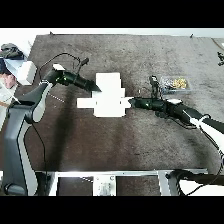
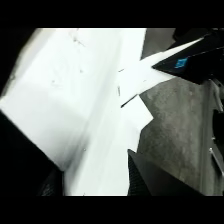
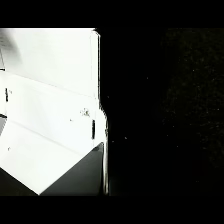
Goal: Fold the box and place the chain.
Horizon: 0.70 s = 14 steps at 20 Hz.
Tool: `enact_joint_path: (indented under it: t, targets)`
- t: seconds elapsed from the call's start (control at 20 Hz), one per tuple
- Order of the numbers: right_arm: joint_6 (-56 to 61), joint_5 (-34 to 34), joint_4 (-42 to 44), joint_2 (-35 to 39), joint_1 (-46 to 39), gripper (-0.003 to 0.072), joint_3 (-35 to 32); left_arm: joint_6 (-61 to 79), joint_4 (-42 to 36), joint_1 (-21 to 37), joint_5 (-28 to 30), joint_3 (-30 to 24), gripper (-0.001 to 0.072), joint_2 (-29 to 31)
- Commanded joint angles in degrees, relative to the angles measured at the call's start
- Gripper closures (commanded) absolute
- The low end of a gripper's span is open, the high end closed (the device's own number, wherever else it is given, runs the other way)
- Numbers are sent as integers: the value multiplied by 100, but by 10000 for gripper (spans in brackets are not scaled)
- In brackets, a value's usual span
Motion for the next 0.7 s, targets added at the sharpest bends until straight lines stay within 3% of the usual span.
enact_joint_path:
  t: [0.0,0.05,0.1,0.25,0.35,0.45,0.5,0.55,0.6,0.65]
  targets:
    - [0,13,0,0,-2,694,4,68,-170,0,-216,4,288,-101]
    - [0,15,0,-2,-2,694,4,70,-170,0,-227,4,290,-118]
    - [0,13,0,-2,-2,694,4,68,-170,0,-223,4,391,-131]
    - [0,15,0,0,-2,694,4,68,-166,0,-214,4,446,-138]
    - [0,13,0,-2,-2,694,4,70,-120,0,-208,4,571,-144]
    - [0,11,0,-2,-7,693,4,129,33,0,-221,4,609,-144]
    - [0,9,0,0,-13,693,4,208,114,0,-245,4,697,-144]
    - [0,-17,2,0,-15,693,4,243,164,0,-256,7,699,-144]
    - [2,-79,4,2,-22,627,4,376,166,0,-267,4,700,-144]
    - [0,-103,0,24,-57,409,4,549,157,0,-258,7,700,-142]
